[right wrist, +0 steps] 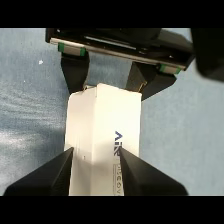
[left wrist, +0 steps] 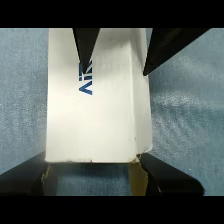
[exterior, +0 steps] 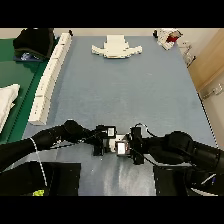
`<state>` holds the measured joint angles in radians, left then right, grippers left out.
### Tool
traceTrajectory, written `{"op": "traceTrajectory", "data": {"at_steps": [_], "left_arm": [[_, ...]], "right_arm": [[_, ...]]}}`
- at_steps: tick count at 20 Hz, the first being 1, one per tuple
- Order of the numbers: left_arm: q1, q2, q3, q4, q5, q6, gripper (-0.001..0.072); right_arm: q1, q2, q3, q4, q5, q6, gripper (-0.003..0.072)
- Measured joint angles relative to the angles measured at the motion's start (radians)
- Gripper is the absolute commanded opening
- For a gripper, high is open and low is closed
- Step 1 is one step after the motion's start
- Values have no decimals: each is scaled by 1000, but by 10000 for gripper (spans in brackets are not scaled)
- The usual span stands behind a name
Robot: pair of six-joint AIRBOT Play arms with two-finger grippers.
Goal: Fold the box.
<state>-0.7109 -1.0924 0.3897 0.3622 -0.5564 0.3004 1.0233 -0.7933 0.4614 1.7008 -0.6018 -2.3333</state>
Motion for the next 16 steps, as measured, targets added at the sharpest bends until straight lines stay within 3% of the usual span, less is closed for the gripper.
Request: {"op": "traceTrajectory", "data": {"at_steps": [16], "left_arm": [[0,0,0,0,-1,0,468]], "right_arm": [[-1,43,26,-72,0,22,404]]}}
